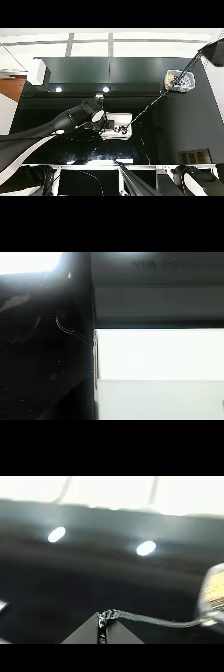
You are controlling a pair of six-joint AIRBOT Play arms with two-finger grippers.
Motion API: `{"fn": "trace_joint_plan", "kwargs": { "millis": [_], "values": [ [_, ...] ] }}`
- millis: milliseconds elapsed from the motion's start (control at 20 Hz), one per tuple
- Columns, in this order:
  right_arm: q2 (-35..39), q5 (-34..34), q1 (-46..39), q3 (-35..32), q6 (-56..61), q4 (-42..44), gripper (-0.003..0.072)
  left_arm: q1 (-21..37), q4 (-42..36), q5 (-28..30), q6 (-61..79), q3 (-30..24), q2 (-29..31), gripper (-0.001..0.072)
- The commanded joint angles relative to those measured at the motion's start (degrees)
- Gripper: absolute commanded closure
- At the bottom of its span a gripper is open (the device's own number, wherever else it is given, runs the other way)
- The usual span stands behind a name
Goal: Fold the box and place the chain.
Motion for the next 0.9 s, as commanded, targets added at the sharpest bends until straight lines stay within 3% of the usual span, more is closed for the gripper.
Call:
{"fn": "trace_joint_plan", "kwargs": {
  "millis": [0,300,450,700,850],
  "values": [
    [0.96,11.63,1.25,0.52,-3.96,9.11,0.0645,0.04,0.98,0.33,-0.39,0.33,-0.37,0.0681],
    [0.87,12.85,9.62,-1.73,-4.2,14.36,0.0646,0.0,0.87,0.35,-0.44,0.33,-1.31,0.0681],
    [0.55,11.08,13.66,-1.99,-5.2,17.03,0.0645,0.0,0.83,0.33,-0.44,0.33,-1.31,0.0681],
    [-1.97,3.21,21.29,-9.73,-6.23,22.67,0.0645,-0.37,0.66,0.33,-0.42,0.33,-1.29,0.0681],
    [-5.18,2.03,25.57,-12.5,-7.43,21.75,0.0646,-0.42,0.66,0.33,-0.44,0.33,-1.31,0.0681]
  ]
}}
